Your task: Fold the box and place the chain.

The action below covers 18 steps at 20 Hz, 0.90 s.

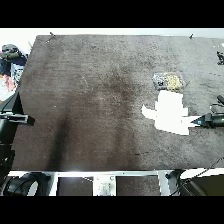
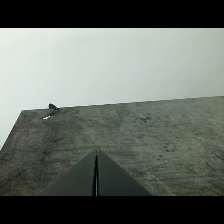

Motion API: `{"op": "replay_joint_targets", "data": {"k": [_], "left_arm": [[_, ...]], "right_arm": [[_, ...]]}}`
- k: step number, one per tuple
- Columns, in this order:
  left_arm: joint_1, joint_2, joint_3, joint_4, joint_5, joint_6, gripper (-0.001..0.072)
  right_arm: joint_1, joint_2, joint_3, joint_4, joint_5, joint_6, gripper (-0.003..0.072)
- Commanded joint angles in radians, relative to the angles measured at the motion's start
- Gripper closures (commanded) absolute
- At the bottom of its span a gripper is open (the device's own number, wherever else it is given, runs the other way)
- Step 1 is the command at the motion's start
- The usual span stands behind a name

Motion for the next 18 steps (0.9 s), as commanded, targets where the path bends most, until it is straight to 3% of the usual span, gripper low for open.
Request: {"op": "replay_joint_targets", "data": {"k": [1,4,9,12,15,18], "left_arm": [[0.000,0.000,0.000,0.000,0.000,0.000,0.0698],[0.000,0.000,0.000,0.000,0.000,0.000,0.0698],[0.000,0.000,0.000,0.000,0.000,0.000,0.0698],[0.000,0.000,0.000,0.000,0.000,0.000,0.0698],[0.000,0.000,0.000,0.000,0.000,0.000,0.0698],[0.000,0.000,0.001,0.000,-0.001,0.000,0.0698]], "right_arm": [[-0.001,-0.003,-0.011,0.142,0.146,-0.058,0.0673],[0.035,0.002,-0.077,0.312,0.225,-0.058,0.0674],[0.254,0.073,-0.311,0.526,0.175,-0.107,0.0674],[0.448,0.136,-0.360,0.572,-0.002,-0.100,0.0674],[0.624,0.149,-0.359,0.709,-0.168,-0.095,0.0674],[0.747,0.149,-0.350,0.753,-0.322,-0.094,0.0674]]}}
